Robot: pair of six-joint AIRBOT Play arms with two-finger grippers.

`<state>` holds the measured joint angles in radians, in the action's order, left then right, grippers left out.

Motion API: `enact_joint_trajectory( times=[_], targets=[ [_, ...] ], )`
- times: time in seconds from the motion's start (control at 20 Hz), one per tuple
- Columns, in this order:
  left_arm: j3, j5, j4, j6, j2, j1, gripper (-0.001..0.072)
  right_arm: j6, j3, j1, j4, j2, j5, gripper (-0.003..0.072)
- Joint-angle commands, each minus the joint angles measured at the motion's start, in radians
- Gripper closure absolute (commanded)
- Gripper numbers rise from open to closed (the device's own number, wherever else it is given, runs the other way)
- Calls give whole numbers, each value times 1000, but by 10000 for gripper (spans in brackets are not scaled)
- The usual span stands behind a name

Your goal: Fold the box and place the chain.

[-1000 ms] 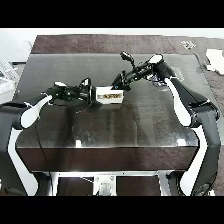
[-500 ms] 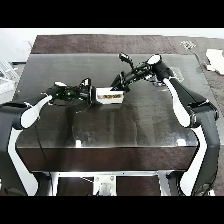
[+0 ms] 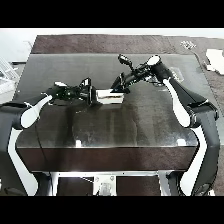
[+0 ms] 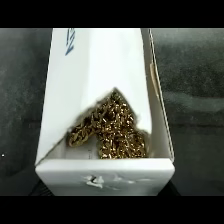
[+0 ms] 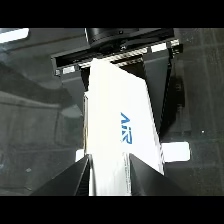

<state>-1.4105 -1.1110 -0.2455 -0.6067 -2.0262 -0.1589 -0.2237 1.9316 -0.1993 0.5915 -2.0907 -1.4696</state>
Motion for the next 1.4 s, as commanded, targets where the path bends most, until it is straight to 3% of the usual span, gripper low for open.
enact_joint_trajectory(
  times=[0.0,0.95,1.15,1.35],
  targets=[
    [0,0,0,0,0,0,293,27,-16,-3,4,0,13,419],
    [0,0,-1,0,0,0,293,53,-132,-15,7,7,-20,428],
    [0,0,0,0,0,0,293,75,-145,-8,-22,7,-31,424],
    [0,0,-1,0,0,0,293,103,-144,24,-149,7,-70,397]
  ],
)
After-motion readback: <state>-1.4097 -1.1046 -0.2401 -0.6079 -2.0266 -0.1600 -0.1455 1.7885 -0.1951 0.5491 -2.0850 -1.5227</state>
